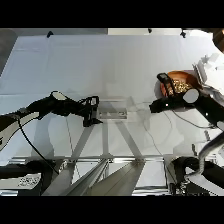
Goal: Fold the box and place the chain.
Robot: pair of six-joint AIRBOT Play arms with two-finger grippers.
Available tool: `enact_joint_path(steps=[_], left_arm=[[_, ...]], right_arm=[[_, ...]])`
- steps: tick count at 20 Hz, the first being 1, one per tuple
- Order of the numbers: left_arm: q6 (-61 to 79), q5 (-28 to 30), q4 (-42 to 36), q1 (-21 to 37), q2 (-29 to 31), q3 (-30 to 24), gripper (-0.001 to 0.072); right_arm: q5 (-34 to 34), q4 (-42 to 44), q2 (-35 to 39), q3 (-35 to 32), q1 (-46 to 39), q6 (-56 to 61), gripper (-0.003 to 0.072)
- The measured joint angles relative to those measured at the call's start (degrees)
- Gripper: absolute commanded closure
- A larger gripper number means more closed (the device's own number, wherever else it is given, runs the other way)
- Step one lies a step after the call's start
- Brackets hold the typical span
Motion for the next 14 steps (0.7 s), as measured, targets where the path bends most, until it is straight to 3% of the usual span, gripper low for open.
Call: enact_joint_path(steps=[6,14], left_arm=[[0.00,-0.02,0.00,0.00,0.00,0.00,0.0496],[0.00,-0.04,0.02,0.00,0.00,0.00,0.0496]], right_arm=[[-2.34,14.95,0.07,-7.67,2.14,-4.61,0.0678],[-3.91,30.51,0.04,-9.57,4.87,-9.03,0.0676]])
